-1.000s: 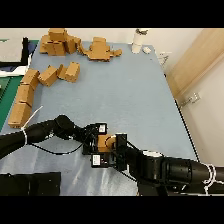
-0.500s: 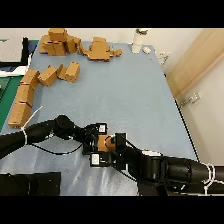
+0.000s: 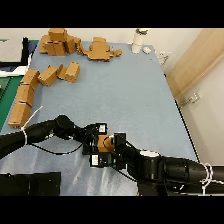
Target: Fold the box.
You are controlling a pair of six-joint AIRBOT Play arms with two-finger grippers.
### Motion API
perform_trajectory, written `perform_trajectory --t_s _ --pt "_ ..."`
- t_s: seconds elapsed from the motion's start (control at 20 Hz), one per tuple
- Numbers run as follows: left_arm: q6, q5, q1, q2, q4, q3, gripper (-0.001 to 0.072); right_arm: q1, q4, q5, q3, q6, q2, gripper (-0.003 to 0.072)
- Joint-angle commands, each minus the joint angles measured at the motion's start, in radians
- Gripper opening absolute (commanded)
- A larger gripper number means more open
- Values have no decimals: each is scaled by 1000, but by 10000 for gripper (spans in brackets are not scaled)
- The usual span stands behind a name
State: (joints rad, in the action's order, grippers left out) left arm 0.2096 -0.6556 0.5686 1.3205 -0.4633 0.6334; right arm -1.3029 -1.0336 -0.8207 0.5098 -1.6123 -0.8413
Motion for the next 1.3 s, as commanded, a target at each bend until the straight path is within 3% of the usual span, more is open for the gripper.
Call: perform_trajectory --t_s 0.0,0.2,0.3,1.25 --pt "0 0 -1 0 0 1 527 1 9 -8 0 1 -1 366" --pt "0 0 -1 0 0 1 527 0 28 -25 0 12 -1 359" --pt "0 0 -1 0 0 1 527 0 56 -27 1 16 0 296" --pt "0 1 -1 0 0 1 527 -2 45 -72 54 15 24 297"
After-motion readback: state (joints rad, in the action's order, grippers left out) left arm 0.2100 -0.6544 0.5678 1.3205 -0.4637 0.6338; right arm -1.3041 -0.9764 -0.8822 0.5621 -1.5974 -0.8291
